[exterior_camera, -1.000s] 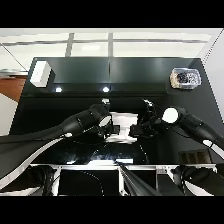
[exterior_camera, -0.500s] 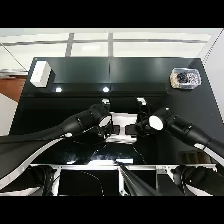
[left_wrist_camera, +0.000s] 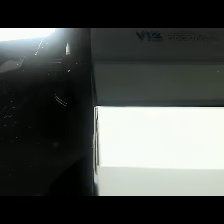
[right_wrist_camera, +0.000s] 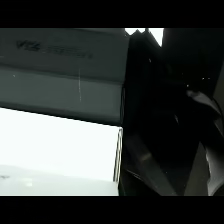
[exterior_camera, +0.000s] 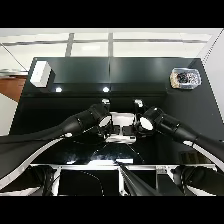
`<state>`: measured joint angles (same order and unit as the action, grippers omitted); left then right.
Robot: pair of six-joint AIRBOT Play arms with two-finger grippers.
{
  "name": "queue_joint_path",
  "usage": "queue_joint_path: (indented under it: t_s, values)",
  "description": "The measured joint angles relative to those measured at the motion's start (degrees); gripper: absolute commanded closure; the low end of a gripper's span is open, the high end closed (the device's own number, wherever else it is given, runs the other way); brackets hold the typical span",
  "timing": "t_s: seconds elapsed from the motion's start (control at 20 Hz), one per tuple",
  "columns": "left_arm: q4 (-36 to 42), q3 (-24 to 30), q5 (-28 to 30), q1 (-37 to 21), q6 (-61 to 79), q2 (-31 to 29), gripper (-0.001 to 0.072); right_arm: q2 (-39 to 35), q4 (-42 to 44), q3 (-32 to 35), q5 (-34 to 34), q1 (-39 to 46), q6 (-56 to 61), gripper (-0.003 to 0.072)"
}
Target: Fold the box and place the chain.
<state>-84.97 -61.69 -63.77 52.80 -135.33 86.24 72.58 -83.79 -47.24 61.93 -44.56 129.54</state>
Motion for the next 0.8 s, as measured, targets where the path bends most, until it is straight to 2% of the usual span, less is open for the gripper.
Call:
queue_joint_path:
  t_s: [0.5, 0.55, 0.65, 0.8]
  values:
    - [0.02, 0.00, 0.07, 0.04, 0.02, 0.00, 0.0679, 1.77, -0.17, -0.17, 0.61, -0.11, 2.16, 0.0486]
    - [0.02, 0.00, 0.04, 0.04, 0.02, 0.00, 0.0678, 2.03, -0.07, -0.17, 0.61, -0.11, 2.25, 0.0503]
    - [-0.04, 0.00, 0.02, 0.07, 0.04, 0.00, 0.0679, 2.45, 0.15, -0.17, 0.55, -0.11, 2.51, 0.0633]
    - [0.17, 0.00, -0.13, 0.07, -0.04, 0.00, 0.0679, 2.75, 0.33, -0.22, 0.20, -0.11, 3.02, 0.0634]
